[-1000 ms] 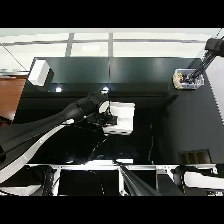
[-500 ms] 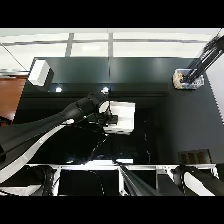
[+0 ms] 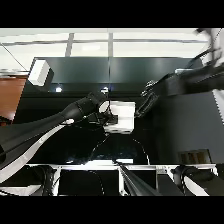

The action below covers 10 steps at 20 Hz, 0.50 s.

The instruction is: Fold the box and place the chain.

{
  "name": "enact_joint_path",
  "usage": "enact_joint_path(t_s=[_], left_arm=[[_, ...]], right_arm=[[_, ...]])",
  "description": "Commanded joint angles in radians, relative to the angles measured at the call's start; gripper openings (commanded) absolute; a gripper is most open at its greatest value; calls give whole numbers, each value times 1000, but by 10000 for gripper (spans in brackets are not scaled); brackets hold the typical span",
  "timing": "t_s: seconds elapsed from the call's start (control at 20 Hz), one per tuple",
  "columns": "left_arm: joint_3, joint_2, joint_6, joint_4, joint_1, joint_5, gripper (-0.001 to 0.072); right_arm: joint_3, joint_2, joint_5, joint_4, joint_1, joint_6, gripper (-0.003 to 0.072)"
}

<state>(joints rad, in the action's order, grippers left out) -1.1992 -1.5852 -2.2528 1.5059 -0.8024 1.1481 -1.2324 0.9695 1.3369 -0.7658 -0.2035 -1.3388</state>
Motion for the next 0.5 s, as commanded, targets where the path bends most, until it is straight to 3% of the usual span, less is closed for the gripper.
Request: enact_joint_path(t_s=[0.0,0.15,0.45], left_arm=[[-1,0,0,0,1,1,26],[-1,0,0,0,1,1,26],[-1,0,0,0,1,1,26]], right_arm=[[157,18,-240,58,-137,-9,11],[249,66,-370,55,-192,-11,11],[371,130,-396,25,-200,-11,12]])
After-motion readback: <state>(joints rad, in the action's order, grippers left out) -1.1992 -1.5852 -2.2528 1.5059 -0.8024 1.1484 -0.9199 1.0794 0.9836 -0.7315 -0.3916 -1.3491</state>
